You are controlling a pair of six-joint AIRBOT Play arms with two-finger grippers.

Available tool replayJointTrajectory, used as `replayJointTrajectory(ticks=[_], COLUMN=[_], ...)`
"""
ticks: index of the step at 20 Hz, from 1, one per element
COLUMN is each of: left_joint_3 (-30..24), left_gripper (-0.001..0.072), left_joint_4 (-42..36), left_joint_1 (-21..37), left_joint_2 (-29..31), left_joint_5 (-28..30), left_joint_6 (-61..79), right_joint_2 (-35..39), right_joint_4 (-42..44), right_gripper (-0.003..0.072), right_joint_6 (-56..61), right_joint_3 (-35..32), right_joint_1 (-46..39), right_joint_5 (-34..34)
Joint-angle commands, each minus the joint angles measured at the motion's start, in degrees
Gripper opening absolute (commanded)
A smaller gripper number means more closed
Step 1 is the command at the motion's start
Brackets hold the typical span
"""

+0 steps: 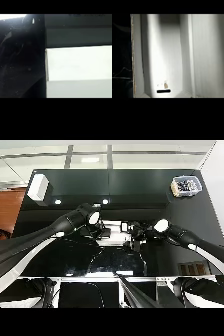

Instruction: Fold the box and place the chain.

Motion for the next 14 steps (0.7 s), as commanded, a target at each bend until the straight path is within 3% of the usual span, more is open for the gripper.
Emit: replayJointTrajectory(ticks=[1,4,5,6,7,11,14], left_joint_3=[0.04,0.04,0.04,0.04,0.04,0.04,0.04], left_gripper=[0.0027,0.0027,0.0027,0.0027,0.0027,0.0027,0.0027], left_joint_4=[-0.15,-0.15,-0.15,-0.15,-0.15,-0.07,0.17], left_joint_1=[-0.04,-0.04,-0.04,-0.04,-0.04,0.07,0.07], left_joint_2=[0.00,0.00,0.00,0.00,0.00,0.00,0.00], left_joint_5=[0.04,0.07,0.07,0.04,0.00,-0.55,-0.52], left_joint_6=[0.02,0.02,0.02,0.02,0.04,0.04,0.04], right_joint_2=[-0.04,-0.04,-0.04,0.00,0.15,5.31,10.64], right_joint_4=[0.09,0.13,0.22,0.70,1.86,0.66,-5.20], right_gripper=[0.0164,0.0165,0.0241,0.0563,0.0709,0.0704,0.0704], right_joint_6=[0.02,0.04,0.26,0.50,0.55,4.13,6.05], right_joint_3=[-0.02,-0.02,-0.02,-0.02,0.00,0.00,0.00], right_joint_1=[0.07,0.17,0.17,0.17,0.17,0.15,-0.04], right_joint_5=[-0.09,-0.07,-0.11,-0.13,-0.13,0.50,2.21])
